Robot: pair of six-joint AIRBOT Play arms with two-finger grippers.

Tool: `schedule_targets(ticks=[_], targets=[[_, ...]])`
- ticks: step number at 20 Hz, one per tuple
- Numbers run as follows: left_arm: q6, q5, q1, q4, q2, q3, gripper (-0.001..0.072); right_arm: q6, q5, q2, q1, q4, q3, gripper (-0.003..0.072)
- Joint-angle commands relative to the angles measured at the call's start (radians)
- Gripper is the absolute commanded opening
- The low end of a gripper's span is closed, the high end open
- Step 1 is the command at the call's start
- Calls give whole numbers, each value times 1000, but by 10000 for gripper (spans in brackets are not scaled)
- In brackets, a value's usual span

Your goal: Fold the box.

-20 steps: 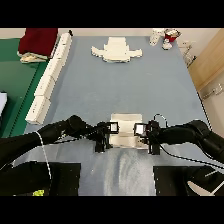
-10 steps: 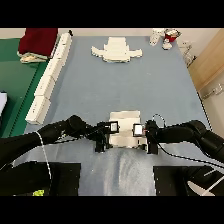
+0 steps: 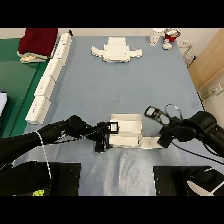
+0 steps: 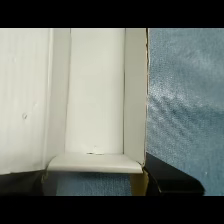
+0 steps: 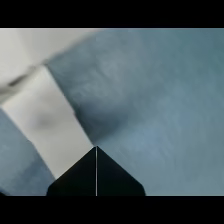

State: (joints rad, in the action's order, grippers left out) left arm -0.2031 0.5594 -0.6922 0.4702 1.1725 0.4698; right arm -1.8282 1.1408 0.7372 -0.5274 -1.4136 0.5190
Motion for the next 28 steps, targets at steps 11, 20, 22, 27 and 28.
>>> schedule_targets(ticks=[11,20,22,27,28], targets=[[1,-1,0,0,0,0,453,441,-61,26,546,-580,-194,4],[1,-1,0,0,0,0,453,307,-3,28,536,-776,-198,4],[1,-1,0,0,0,0,453,300,-5,28,529,-792,-198,4],[1,-1,0,0,0,0,453,208,-3,28,497,-844,-180,246],[1,-1,0,0,0,0,453,204,1,28,488,-847,-168,246]])
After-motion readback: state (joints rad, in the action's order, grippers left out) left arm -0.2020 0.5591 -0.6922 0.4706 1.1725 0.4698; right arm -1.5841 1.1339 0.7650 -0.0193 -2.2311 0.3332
